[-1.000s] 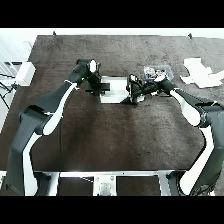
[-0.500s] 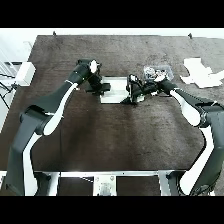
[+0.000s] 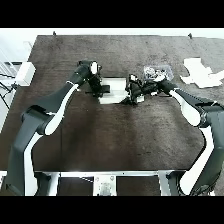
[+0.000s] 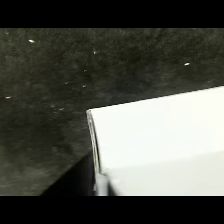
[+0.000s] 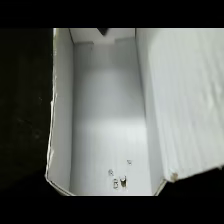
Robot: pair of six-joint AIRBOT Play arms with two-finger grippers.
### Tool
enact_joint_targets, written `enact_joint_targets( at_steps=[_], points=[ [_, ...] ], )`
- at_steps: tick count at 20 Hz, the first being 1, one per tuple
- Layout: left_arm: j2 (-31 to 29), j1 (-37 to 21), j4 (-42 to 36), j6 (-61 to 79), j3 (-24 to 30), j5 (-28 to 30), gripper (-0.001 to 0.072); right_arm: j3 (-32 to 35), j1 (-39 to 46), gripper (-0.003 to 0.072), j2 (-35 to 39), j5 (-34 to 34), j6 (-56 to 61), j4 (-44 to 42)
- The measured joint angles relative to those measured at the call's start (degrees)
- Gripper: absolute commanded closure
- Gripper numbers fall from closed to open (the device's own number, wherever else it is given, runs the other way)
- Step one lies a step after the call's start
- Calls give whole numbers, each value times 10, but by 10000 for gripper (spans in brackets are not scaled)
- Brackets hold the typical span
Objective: Fold the box and place the chain.
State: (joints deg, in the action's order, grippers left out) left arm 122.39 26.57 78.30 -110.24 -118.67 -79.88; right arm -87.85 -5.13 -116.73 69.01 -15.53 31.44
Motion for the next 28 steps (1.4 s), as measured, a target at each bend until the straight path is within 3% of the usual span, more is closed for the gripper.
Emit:
enact_joint_targets(
  at_steps=[4, 5, 6, 10, 11, 12, 15, 18, 28],
  points=[
    [0, 0, 1, 11, -1, 0, 687, 0, 0, 185, 0, -2, 0, 3],
    [0, 0, 2, 13, -2, 0, 566, 0, -1, 185, 0, -3, 0, 3],
    [1, 0, 2, 19, -4, 1, 393, 0, -1, 185, 0, -7, -3, 7],
    [-2, 1, 10, 21, -11, -2, 391, 0, 0, 185, -1, -8, -2, 8],
    [-4, 0, 10, 23, -12, -4, 347, 0, 0, 185, -1, -8, -2, 7],
    [-7, 0, 12, 27, -12, -3, 240, 0, 0, 185, -1, -8, -2, 7],
    [-17, 0, 11, 43, -14, -3, 215, 0, 0, 185, -1, -7, -2, 7],
    [-32, 0, 2, 73, -13, -4, -10, 0, 0, 185, -1, -7, -1, 6],
    [-125, -5, -11, 343, -4, -11, -5, 0, 0, 185, -1, -6, -1, 5]
  ],
)
